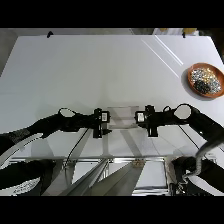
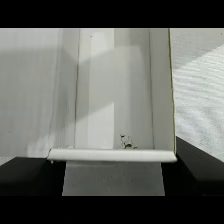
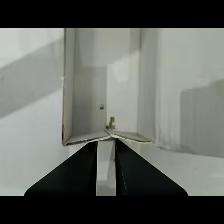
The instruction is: Fold the box and place the chain.
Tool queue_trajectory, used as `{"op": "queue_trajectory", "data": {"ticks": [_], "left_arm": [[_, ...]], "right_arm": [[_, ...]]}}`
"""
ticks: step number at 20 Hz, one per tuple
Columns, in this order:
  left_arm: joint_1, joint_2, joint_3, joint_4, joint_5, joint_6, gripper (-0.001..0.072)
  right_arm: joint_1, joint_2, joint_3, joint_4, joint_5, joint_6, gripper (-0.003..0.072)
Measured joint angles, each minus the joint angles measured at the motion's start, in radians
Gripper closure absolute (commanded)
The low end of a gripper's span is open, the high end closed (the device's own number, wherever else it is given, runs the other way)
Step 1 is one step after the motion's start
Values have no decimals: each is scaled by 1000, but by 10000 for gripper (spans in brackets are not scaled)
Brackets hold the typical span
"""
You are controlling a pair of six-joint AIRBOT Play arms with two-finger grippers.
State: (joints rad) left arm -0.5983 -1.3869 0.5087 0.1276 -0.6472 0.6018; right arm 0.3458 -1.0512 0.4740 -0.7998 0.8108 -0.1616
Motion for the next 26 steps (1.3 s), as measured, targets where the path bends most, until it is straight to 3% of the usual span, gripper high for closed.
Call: {"op": "queue_trajectory", "data": {"ticks": [2, 4, 5, 9, 12, 14, 16, 19, 21, 26], "left_arm": [[0, 0, 0, 0, 0, 0, 499], [0, 0, 0, 0, 0, 0, 499], [0, 0, 0, 0, 0, 0, 499], [0, 0, 0, 0, -1, 0, 499], [0, 0, 0, 0, -1, 0, 499], [0, 0, 0, 0, -1, 1, 499], [0, 0, 0, 0, -1, 0, 499], [0, 0, 0, 0, 0, 0, 499], [0, 0, 0, 0, 0, 0, 499], [0, 0, 0, 0, 0, 0, 499]], "right_arm": [[0, -20, -3, 51, -11, -21, 559], [3, -40, -5, 87, -14, -37, 428], [5, -47, -6, 105, -16, -42, 422], [7, -60, -7, 143, -19, -53, 268], [7, -62, -12, 154, -21, -55, 269], [7, -47, -15, 148, -19, -46, 317], [7, -4, -16, 110, -14, 13, 467], [8, 77, -11, -13, -1, 212, 519], [7, 108, 2, -113, 23, 378, 648], [-75, 136, 59, -179, 61, 676, 669]]}}
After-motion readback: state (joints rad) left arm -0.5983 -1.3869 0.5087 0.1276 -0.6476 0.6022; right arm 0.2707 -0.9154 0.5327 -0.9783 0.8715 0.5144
